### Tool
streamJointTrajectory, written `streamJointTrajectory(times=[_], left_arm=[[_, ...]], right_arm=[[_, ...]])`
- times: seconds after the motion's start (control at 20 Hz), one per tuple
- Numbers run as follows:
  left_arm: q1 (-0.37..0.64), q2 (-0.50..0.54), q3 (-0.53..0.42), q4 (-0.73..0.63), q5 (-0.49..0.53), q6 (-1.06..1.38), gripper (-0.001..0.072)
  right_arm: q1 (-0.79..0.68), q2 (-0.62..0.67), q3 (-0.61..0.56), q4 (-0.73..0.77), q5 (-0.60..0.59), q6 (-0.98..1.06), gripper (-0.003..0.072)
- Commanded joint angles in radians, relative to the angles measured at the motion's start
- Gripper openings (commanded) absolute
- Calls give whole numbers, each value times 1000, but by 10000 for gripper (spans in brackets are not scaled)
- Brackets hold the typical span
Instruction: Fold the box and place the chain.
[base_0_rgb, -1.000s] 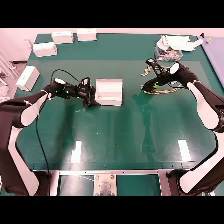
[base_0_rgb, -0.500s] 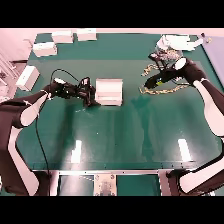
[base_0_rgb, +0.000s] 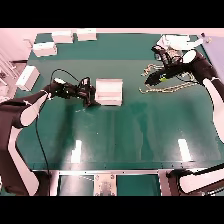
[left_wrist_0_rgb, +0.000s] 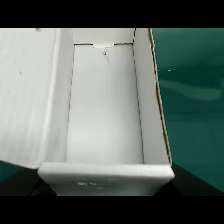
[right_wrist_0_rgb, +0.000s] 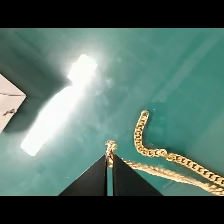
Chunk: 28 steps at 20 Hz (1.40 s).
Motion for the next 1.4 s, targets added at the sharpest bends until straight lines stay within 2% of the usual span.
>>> streamJointTrajectory(times=[0.0,0.05,0.1,0.15,0.2,0.45,0.55,0.65,0.85,1.0,1.35], left_arm=[[1,0,0,0,-1,0,484],[1,0,0,0,-1,0,484],[1,0,0,0,-1,0,484],[1,0,0,0,-1,0,484],[1,0,0,0,-2,0,484],[1,0,0,0,-2,0,484],[1,0,0,0,-3,0,484],[1,0,0,0,-2,0,484],[1,0,0,0,-3,0,485],[1,0,0,0,-2,0,484],[1,0,0,0,-3,0,484]], right_arm=[[5,3,-50,-2,-108,-45,14],[5,0,-71,-3,-137,-71,20],[5,-4,-85,-3,-139,-100,157],[3,-10,-98,-5,-140,-122,405],[2,-16,-110,-7,-154,-126,506],[-42,-43,-124,-43,-198,-183,507],[-82,-44,-124,-89,-199,-233,553],[-122,-57,-124,-79,-198,-312,553],[-131,-101,-124,80,-153,-553,554],[-130,-126,-124,172,-132,-635,560],[-117,-171,-120,193,-123,-746,560]])
